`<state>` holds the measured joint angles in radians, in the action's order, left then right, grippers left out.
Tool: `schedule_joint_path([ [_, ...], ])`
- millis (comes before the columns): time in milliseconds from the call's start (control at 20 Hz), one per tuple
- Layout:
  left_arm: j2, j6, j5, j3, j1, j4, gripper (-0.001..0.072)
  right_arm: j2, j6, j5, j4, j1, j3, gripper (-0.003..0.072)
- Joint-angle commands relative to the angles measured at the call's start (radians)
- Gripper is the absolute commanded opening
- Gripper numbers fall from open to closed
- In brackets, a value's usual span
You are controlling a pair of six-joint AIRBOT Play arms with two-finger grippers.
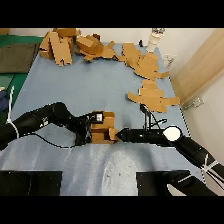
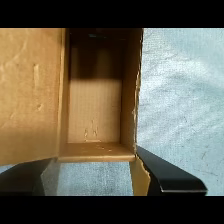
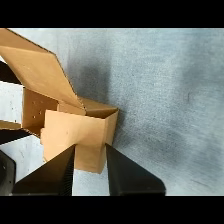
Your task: Fold the box.
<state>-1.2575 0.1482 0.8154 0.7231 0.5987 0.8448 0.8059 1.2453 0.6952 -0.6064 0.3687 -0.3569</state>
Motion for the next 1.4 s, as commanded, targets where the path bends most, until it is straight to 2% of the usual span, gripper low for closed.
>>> schedule_joint_path([
  [0, 0.0, 0.0, 0.0, 0.0, 0.0, 0.0, 0.0465, 0.01, 0.001, 0.009, 0.001, 0.001, -0.001, 0.0315],
  [200, 0.0, 0.0, 0.0, 0.0, 0.0, 0.0, 0.0466, 0.066, -0.004, 0.013, 0.001, 0.016, -0.012, 0.0315],
  [350, 0.0, 0.0, 0.0, 0.0, 0.0, 0.0, 0.0466, 0.117, 0.019, 0.015, -0.032, 0.082, -0.079, 0.0314],
  [400, 0.0, 0.0, 0.0, 0.0, 0.0, 0.0, 0.0465, 0.139, 0.078, 0.017, -0.09, 0.109, -0.112, 0.0314],
  [600, 0.0, 0.0, 0.0, 0.0, 0.0, 0.0, 0.0465, 0.193, 0.435, 0.082, -0.475, 0.194, -0.238, 0.0304],
  [900, 0.0, 0.0, -0.001, 0.0, 0.0, 0.0, 0.0465, 0.257, 0.75, 0.147, -0.78, 0.312, -0.355, 0.0303],
  [1100, 0.0, 0.0, 0.0, 0.0, 0.0, 0.0, 0.0466, 0.334, 0.882, 0.216, -0.886, 0.373, -0.451, 0.0303],
  [1350, 0.0, 0.002, -0.002, 0.0, 0.0, 0.0, 0.0466, 0.408, 0.936, 0.256, -0.883, 0.389, -0.543, 0.0303],
])
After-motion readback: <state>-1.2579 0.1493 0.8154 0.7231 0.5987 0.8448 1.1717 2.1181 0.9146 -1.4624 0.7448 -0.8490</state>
